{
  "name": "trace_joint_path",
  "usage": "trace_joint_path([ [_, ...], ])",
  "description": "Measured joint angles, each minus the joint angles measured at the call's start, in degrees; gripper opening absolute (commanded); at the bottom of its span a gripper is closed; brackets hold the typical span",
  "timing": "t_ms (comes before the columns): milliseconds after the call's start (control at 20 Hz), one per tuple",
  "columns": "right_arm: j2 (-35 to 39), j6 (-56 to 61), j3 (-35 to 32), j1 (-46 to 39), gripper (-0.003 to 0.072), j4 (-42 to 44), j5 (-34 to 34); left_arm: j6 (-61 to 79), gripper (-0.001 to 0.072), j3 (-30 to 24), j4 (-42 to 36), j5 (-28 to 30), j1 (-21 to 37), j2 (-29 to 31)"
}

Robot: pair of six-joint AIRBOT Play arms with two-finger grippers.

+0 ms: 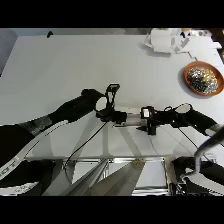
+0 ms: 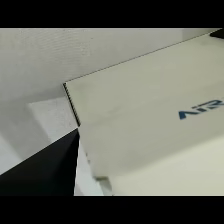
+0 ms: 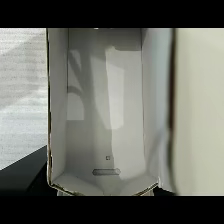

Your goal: Fold the box and place the chain.

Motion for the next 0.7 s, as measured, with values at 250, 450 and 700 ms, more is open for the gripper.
trace_joint_path([
  [250, 0.0, 0.09, -0.02, -0.02, 0.04, 0.07, -0.02, -4.55, 0.0456, 3.74, 3.74, -4.0, -1.4, -3.39],
  [450, 0.0, 0.0, 0.0, 0.0, 0.04, 0.04, -0.04, -9.07, 0.0457, 4.48, 6.64, -4.76, -1.84, -4.11],
  [700, 0.0, -0.11, 0.0, 0.0, 0.04, 0.04, -0.04, -10.97, 0.0457, 4.68, 8.63, -5.95, -1.92, -2.99],
])
